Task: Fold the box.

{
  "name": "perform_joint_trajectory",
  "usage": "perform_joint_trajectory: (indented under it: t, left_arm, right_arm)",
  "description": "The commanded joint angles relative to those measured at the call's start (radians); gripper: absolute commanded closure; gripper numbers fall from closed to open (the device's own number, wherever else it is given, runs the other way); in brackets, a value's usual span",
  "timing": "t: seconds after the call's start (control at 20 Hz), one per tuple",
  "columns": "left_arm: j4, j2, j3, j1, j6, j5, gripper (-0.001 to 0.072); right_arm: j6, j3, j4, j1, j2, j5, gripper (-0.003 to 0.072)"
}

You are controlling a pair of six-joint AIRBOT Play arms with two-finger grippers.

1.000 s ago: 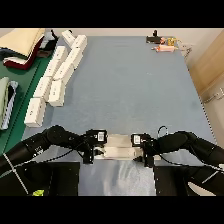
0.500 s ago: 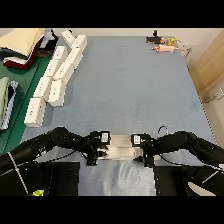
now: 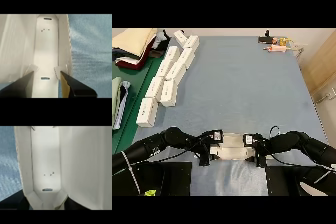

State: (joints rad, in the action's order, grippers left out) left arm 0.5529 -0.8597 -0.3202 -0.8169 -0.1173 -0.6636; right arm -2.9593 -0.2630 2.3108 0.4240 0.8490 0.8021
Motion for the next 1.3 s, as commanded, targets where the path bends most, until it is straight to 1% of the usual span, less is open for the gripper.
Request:
perform_joint_trajectory:
  t: [0.0, 0.05, 0.1, 0.2, 0.35, 0.55, 0.65, 0.75, 0.8, 0.9, 0.95, 1.0, 1.05, 1.15, 1.25]
  left_arm:
    - [0.016, 0.001, -0.001, 0.001, -0.015, 0.0, 0.0463]
    - [0.034, 0.003, -0.002, 0.001, -0.038, 0.0, 0.0628]
    - [0.07, 0.006, -0.006, 0.001, -0.101, 0.0, 0.069]
    - [0.171, 0.027, -0.02, 0.001, -0.293, -0.023, 0.0693]
    - [0.32, 0.089, -0.059, 0.001, -0.527, -0.15, 0.0694]
    - [0.509, 0.222, -0.115, 0.002, -0.945, -0.284, 0.0694]
    - [0.639, 0.3, -0.135, 0.002, -1.212, -0.325, 0.0694]
    - [0.803, 0.37, -0.134, 0.002, -1.515, -0.379, 0.0694]
    - [0.885, 0.396, -0.134, 0.002, -1.665, -0.426, 0.0694]
    - [0.998, 0.424, -0.134, 0.002, -1.902, -0.527, 0.0693]
    - [1.023, 0.425, -0.131, 0.002, -1.976, -0.561, 0.0693]
    - [1.022, 0.423, -0.122, 0.002, -2.013, -0.567, 0.0693]
    - [1.008, 0.42, -0.102, 0.002, -2.044, -0.547, 0.0693]
    - [0.928, 0.403, -0.047, 0.002, -2.05, -0.473, 0.0693]
    - [0.832, 0.371, 0.006, 0.0, -2.041, -0.362, 0.0693]
  right_arm:
    - [0.0, 0.0, 0.0, 0.0, -0.001, 0.0, 0.0175]
    - [0.0, 0.0, 0.0, 0.0, -0.001, 0.0, 0.0175]
    - [0.0, 0.0, 0.0, 0.0, 0.0, 0.0, 0.0176]
    - [0.0, 0.0, 0.0, 0.0, -0.001, 0.0, 0.0175]
    - [0.0, 0.0, 0.0, 0.0, -0.001, 0.0, 0.0175]
    - [0.0, 0.0, 0.0, 0.0, -0.001, 0.0, 0.0175]
    - [0.0, 0.0, 0.0, 0.0, -0.001, 0.0, 0.0175]
    - [0.0, 0.0, 0.0, 0.0, 0.0, 0.0, 0.0175]
    - [0.0, 0.0, 0.0, 0.0, 0.0, 0.0, 0.0175]
    - [0.0, 0.0, 0.0, 0.0, -0.001, 0.0, 0.0175]
    - [0.0, 0.0, 0.0, 0.0, 0.0, 0.0, 0.0176]
    - [0.0, 0.0, 0.0, 0.0, -0.001, 0.0, 0.0175]
    - [0.0, 0.0, 0.0, 0.0, 0.0, 0.0, 0.0175]
    - [0.0, 0.0, 0.0, 0.0, -0.001, 0.0, 0.0175]
    - [0.0, 0.0, 0.0, 0.0, 0.0, 0.0, 0.0175]
